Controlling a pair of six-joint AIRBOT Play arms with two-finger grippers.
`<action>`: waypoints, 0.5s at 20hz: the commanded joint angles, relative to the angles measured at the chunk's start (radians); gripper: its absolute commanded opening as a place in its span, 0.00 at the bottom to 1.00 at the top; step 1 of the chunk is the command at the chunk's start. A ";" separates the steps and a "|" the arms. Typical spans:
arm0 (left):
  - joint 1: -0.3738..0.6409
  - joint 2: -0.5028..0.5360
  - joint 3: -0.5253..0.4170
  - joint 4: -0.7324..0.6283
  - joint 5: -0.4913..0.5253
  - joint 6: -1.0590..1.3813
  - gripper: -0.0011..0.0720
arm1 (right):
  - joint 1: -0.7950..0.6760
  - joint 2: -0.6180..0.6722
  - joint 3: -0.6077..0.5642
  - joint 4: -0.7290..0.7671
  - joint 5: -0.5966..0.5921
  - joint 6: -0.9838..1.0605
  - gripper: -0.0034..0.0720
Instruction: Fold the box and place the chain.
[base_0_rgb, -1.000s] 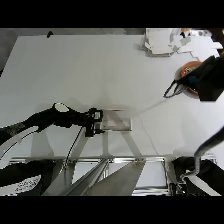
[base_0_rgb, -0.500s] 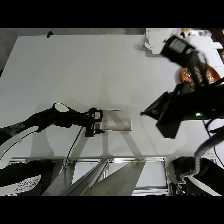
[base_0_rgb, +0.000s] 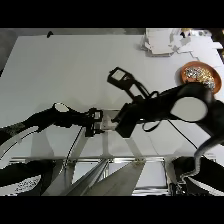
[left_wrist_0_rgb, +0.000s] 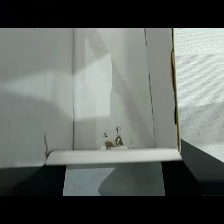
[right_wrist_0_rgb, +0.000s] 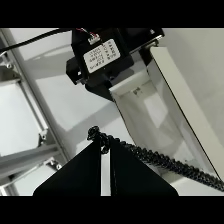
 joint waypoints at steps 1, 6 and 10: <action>0.000 0.000 0.000 0.000 0.000 0.001 0.03 | 0.046 -0.112 -0.008 -0.001 -0.065 -0.001 0.07; 0.000 0.000 0.000 0.000 0.000 0.001 0.03 | 0.054 -0.187 -0.008 -0.031 -0.125 0.016 0.07; 0.000 0.000 0.000 0.000 0.000 0.000 0.03 | 0.053 -0.213 -0.044 -0.125 -0.112 0.094 0.07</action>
